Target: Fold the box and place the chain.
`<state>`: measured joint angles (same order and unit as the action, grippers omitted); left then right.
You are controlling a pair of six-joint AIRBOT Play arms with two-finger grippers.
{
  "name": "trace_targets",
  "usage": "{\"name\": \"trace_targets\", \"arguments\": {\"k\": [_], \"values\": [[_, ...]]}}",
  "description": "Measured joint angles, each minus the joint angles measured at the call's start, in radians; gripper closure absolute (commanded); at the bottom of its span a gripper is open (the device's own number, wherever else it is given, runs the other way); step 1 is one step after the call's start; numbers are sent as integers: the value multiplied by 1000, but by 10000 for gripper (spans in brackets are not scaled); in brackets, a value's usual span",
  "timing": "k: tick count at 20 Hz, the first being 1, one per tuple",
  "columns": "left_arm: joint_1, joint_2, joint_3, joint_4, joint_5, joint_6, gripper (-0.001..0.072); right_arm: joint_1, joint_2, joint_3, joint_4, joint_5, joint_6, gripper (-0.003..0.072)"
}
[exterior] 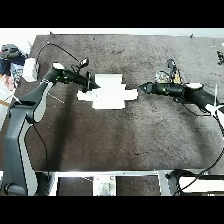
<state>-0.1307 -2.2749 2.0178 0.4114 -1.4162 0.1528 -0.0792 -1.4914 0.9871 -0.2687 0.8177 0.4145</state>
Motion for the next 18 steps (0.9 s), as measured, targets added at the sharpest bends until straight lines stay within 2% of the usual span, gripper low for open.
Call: {"name": "trace_targets", "arguments": {"k": [4,11,16,17,18], "values": [[0,0,0,10,48,45,698,-4,3,0,-10,3,-1,273],[0,0,-45,54,72,87,697,-6,4,0,-21,12,-84,273],[0,0,-60,59,85,109,696,-3,4,0,15,60,-296,271],[1,0,-61,59,86,110,696,1,4,0,32,74,-351,235],[1,0,-62,61,87,112,697,9,4,0,47,88,-410,77]]}}
